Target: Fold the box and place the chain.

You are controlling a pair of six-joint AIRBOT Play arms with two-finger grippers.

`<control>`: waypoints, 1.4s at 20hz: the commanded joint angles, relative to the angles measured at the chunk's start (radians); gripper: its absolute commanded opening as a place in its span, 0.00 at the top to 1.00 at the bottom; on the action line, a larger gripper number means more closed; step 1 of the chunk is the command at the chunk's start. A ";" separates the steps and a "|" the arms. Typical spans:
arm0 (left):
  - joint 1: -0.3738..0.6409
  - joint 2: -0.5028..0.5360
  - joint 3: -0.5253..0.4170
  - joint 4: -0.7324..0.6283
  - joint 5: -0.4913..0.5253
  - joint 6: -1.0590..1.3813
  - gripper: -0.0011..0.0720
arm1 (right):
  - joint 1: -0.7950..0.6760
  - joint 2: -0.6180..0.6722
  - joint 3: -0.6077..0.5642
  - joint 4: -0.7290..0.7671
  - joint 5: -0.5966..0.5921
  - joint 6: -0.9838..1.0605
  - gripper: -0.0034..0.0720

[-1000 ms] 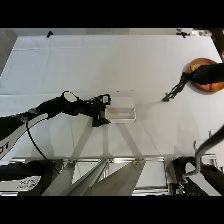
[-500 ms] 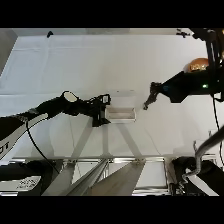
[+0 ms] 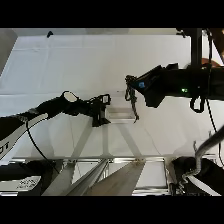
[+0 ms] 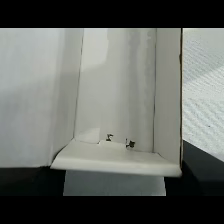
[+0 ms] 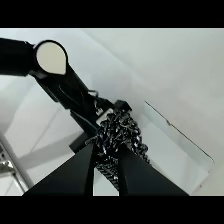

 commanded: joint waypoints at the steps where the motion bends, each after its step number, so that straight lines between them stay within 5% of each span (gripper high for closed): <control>1: 0.000 0.000 0.000 0.000 0.000 0.000 0.64 | 0.014 0.011 0.002 0.046 -0.088 -0.002 0.95; 9: 0.000 0.000 0.000 0.000 0.000 0.000 0.64 | 0.014 0.027 0.028 0.059 -0.109 -0.001 0.95; 16: 0.000 0.000 0.000 0.000 0.000 0.000 0.64 | 0.014 -0.003 0.027 -0.121 0.111 0.060 0.95; 28: 0.000 0.000 0.000 0.000 0.000 0.000 0.64 | 0.014 -0.149 -0.166 -0.125 -0.004 0.051 0.95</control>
